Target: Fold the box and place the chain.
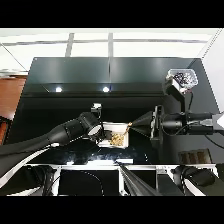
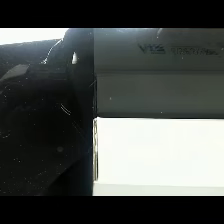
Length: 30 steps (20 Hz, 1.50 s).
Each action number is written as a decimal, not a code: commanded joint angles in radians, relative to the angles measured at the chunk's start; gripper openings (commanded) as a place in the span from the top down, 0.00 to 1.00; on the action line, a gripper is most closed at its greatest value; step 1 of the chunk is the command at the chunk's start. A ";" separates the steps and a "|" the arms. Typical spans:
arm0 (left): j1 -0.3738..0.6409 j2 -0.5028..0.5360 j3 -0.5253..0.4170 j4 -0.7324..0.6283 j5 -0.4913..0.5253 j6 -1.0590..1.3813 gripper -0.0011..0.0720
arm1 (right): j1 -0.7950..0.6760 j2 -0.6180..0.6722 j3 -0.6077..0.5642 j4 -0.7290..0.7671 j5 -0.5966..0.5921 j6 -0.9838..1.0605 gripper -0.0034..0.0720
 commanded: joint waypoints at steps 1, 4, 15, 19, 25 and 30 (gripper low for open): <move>0.000 0.000 0.000 0.000 0.000 0.000 0.94 | 0.049 -0.061 0.002 0.016 -0.025 0.008 0.90; 0.001 0.000 0.000 0.000 0.000 0.000 0.94 | 0.068 -0.105 0.002 0.003 -0.078 0.025 0.65; 0.001 0.005 0.038 -0.019 -0.046 -0.001 0.27 | -0.375 -0.030 0.002 -0.059 0.211 0.048 0.30; 0.006 0.102 0.082 0.082 -0.084 0.019 0.27 | -0.385 -0.031 0.002 -0.059 0.206 0.048 0.30; 0.104 0.334 0.017 0.092 -0.158 0.312 0.27 | -0.385 -0.031 0.002 -0.059 0.195 0.048 0.30; 0.286 0.631 -0.304 -0.305 0.072 0.920 0.27 | -0.385 -0.031 0.002 -0.063 0.164 0.048 0.30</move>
